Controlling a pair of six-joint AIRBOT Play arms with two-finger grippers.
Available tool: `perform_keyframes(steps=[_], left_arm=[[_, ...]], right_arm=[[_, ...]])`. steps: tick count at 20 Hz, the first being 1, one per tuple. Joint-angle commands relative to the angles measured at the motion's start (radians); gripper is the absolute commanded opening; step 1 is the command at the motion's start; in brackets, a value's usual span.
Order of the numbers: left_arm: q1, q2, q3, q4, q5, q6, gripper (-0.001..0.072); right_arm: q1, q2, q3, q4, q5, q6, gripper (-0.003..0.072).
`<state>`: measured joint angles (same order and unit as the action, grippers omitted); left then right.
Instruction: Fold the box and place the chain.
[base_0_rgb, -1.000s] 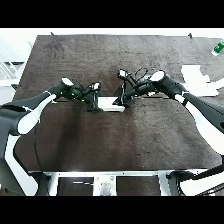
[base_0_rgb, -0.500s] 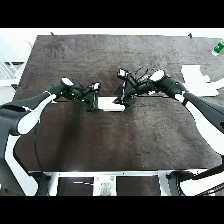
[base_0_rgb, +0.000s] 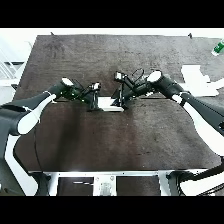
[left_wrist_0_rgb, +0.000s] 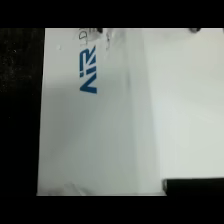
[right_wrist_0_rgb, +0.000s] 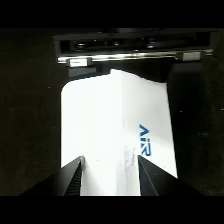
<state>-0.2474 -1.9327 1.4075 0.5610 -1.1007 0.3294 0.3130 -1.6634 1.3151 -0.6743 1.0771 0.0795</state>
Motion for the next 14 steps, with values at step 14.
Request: perform_keyframes(steps=[14], left_arm=[[0.001, 0.000, 0.001, 0.000, 0.000, 0.000, 0.0542]], right_arm=[[0.017, -0.014, 0.002, -0.044, -0.119, -0.013, 0.0370]])
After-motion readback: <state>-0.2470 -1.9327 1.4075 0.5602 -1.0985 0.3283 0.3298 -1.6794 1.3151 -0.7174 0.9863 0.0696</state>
